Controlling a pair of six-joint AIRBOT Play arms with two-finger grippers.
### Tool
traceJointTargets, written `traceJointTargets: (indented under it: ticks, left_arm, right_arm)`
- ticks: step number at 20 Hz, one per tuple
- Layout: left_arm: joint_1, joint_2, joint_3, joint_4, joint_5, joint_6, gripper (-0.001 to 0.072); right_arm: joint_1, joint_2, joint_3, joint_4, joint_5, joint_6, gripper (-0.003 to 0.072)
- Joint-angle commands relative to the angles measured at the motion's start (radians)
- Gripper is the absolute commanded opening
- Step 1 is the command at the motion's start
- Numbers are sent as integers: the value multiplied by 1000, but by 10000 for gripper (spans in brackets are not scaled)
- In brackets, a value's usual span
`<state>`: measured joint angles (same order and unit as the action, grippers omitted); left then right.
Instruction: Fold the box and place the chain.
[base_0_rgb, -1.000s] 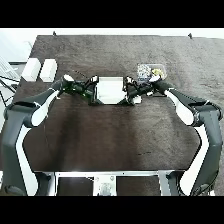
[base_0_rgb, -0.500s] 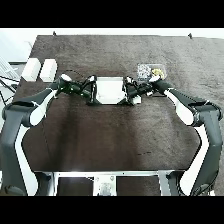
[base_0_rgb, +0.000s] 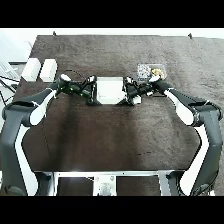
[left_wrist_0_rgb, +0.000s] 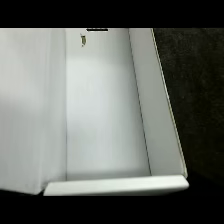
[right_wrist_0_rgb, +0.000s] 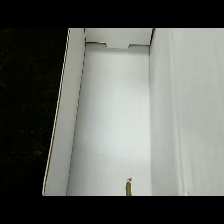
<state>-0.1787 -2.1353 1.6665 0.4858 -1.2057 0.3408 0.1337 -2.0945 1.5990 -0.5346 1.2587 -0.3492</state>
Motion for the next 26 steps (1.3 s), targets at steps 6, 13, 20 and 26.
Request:
traceJointTargets:
  ticks: [6, 13, 20, 26]
  left_arm:
    - [0, -2, 0, -45, -33, 10, 720]
    - [0, -13, 0, -31, 3, 29, 720]
    - [0, -13, 0, -34, -20, 73, 720]
    - [0, -12, 0, -51, -48, 106, 720]
  right_arm:
    - [0, 1, 0, 2, -2, 1, 571]
    - [0, 1, 0, 2, -2, 1, 571]
    - [0, 1, 0, 2, -2, 0, 571]
    - [0, 1, 0, 2, -2, 0, 571]
